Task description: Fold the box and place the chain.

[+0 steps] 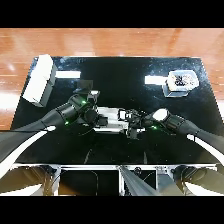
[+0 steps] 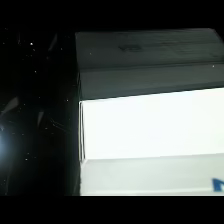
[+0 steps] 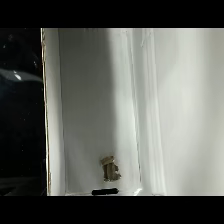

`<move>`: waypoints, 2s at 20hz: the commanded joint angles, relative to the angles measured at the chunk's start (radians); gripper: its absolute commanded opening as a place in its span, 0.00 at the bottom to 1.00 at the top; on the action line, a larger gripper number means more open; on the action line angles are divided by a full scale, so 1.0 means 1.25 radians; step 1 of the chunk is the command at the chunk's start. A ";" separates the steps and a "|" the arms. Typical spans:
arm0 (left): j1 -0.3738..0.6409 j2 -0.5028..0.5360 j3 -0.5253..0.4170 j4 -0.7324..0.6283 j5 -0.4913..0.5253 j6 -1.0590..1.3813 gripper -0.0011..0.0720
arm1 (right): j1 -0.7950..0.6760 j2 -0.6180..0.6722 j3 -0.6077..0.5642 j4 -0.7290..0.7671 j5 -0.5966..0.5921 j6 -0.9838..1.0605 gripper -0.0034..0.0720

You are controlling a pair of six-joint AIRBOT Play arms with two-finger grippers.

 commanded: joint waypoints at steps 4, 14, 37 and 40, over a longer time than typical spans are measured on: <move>0.000 0.002 0.001 -0.009 0.004 -0.001 0.43 | 0.000 0.000 0.000 0.000 0.003 0.001 0.76; 0.000 0.002 0.001 -0.009 0.002 -0.001 0.70 | 0.000 0.000 0.000 0.000 0.003 0.001 0.76; 0.023 0.017 0.001 -0.003 0.044 -0.008 0.04 | -0.012 0.048 0.001 -0.184 0.062 0.156 1.00; 0.026 0.017 0.000 0.001 0.041 -0.010 0.04 | -0.012 0.080 0.003 -0.247 0.075 0.209 0.99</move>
